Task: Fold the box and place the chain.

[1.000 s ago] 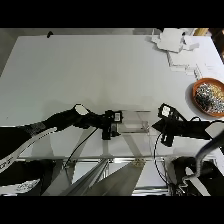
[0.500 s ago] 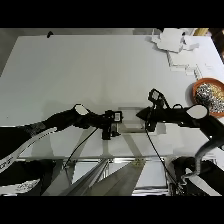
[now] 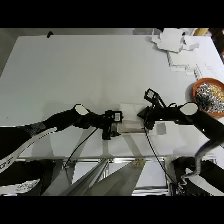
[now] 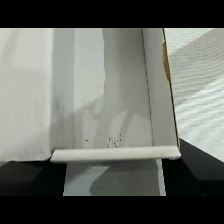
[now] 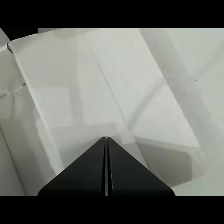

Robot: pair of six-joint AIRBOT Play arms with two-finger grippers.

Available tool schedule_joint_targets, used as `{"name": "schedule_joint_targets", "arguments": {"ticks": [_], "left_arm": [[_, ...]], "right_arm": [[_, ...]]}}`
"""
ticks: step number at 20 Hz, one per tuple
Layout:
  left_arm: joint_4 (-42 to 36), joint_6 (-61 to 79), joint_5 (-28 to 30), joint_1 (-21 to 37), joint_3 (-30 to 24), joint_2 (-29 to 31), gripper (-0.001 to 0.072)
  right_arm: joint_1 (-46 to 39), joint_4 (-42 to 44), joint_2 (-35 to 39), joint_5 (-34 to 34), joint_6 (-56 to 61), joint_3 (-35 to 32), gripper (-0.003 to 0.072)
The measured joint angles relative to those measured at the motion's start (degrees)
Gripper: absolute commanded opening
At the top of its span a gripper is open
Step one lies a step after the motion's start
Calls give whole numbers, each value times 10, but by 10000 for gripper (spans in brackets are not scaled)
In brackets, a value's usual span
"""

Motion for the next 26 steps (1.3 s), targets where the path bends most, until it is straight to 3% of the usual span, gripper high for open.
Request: {"name": "schedule_joint_targets", "arguments": {"ticks": [4, 5, 7, 9, 11, 13, 23, 25, 26], "left_arm": [[0, 0, 1, 0, 0, 0, 217], [0, 0, 1, 0, 0, 0, 217], [0, 0, 1, 0, 0, 0, 217], [0, 0, 1, 0, 0, 0, 217], [0, 0, 1, 0, 0, 0, 217], [0, 0, 1, 0, 0, 0, 217], [2, 1, 1, 0, 0, 0, 217], [1, 0, 1, 0, 0, 0, 217], [1, 0, 1, 0, 0, 0, 217]], "right_arm": [[0, -103, 88, 64, 17, 0, 27], [0, -144, 108, 83, 19, 0, 95], [0, -221, 131, 127, 21, 0, 303], [0, -273, 143, 151, 22, -4, 291], [0, -291, 146, 159, 0, -12, 228], [0, -290, 139, 158, -29, -23, 169], [0, -108, 33, 111, -156, -38, 155], [0, -85, 25, 108, -173, -38, 176], [0, -74, 22, 106, -178, -39, 261]]}}
